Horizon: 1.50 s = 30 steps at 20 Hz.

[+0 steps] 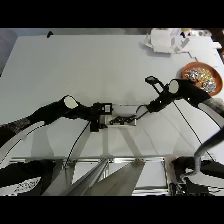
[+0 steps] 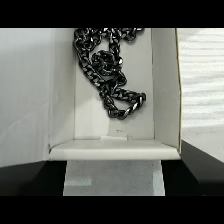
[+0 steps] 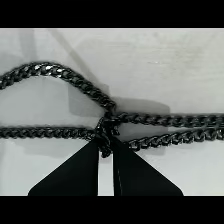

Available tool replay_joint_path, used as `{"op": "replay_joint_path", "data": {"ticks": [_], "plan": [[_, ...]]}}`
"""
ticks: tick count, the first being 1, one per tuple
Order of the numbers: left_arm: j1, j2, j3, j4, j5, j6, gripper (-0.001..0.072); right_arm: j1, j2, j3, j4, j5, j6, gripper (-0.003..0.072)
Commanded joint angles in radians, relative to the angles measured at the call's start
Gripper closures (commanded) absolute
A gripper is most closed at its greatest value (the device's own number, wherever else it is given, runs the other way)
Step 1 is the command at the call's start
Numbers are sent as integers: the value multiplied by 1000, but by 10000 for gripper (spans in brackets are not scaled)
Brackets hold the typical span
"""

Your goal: Fold the box and place the chain.

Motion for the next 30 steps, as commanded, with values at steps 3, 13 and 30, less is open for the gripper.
{"op": "replay_joint_path", "data": {"ticks": [3,13,30], "plan": [[0,0,0,0,-1,0,499,3,194,4,-2,95,45,679],[0,0,0,0,-11,0,499,163,518,4,402,85,30,679],[-2,0,0,0,-14,0,499,372,257,4,431,-200,21,494]]}}
